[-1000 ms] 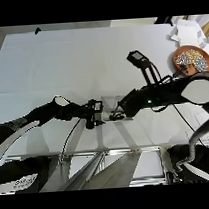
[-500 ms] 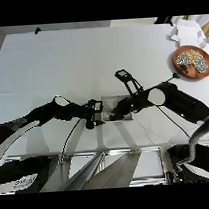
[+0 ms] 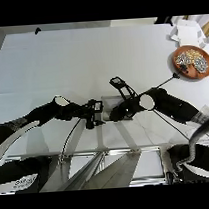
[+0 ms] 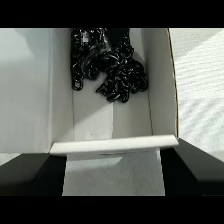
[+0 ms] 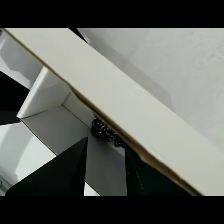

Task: Fold the box and place the chain.

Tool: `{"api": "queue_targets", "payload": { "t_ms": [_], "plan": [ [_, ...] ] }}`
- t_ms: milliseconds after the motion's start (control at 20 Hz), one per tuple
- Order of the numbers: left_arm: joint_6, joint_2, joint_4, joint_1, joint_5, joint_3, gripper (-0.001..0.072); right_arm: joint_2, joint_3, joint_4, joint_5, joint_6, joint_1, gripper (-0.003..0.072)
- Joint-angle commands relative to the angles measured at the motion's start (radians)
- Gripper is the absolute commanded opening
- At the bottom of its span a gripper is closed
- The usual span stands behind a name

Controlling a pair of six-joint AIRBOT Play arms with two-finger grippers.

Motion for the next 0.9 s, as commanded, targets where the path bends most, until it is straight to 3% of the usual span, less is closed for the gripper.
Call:
{"api": "queue_targets", "payload": {
  "t_ms": [0,250,450,650,850],
  "plan": [
    [0.000,0.001,0.000,0.001,0.000,0.000,0.0251,0.032,-0.001,-0.001,0.015,0.019,0.002,0.0263],
    [0.000,0.001,0.000,0.001,0.000,0.000,0.0251,0.269,0.000,-0.005,0.039,0.018,-0.114,0.0261],
    [0.000,0.001,0.000,0.001,0.000,0.000,0.0251,0.394,-0.001,-0.064,0.151,0.018,-0.321,0.0259],
    [0.000,0.001,0.000,0.001,0.000,0.000,0.0251,0.335,-0.001,-0.165,0.127,0.009,-0.481,0.0259],
    [0.000,0.001,0.000,0.001,0.000,0.000,0.0251,0.139,-0.001,-0.222,0.077,0.009,-0.513,0.0261]
  ]
}}
